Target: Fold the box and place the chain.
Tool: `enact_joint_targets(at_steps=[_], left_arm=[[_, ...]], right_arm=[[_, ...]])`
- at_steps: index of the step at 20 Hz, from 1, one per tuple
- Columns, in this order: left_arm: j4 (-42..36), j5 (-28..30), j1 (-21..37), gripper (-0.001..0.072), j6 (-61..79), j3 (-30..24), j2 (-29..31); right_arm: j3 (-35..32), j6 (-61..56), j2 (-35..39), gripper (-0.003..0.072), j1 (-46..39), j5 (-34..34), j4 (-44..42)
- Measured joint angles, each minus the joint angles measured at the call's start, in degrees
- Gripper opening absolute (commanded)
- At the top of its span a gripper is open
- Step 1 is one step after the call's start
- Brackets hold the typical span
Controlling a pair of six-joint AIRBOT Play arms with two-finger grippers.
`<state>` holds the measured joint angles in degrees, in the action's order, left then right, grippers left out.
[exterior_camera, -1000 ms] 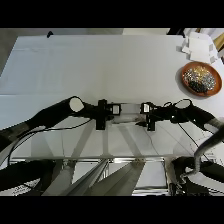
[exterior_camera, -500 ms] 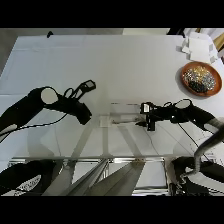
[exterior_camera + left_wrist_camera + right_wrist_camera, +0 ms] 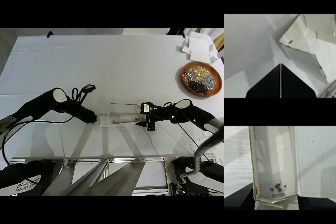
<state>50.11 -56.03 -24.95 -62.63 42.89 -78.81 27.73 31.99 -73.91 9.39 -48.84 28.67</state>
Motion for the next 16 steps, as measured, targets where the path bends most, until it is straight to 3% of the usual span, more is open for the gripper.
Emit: enact_joint_targets(at_steps=[10,13,16], left_arm=[[-6.3,3.7,-2.5,0.0020,-0.6,0.2,-1.7],[-7.6,4.2,-3.2,0.0171,-0.6,0.8,-0.5],[-8.7,4.7,-3.8,0.0171,-0.6,1.3,0.5]], right_arm=[[0.0,0.0,0.0,0.0403,0.0,0.0,0.0],[0.0,0.0,0.0,0.0403,0.0,0.0,0.0],[0.0,0.0,0.0,0.0403,0.0,0.0,0.0]])
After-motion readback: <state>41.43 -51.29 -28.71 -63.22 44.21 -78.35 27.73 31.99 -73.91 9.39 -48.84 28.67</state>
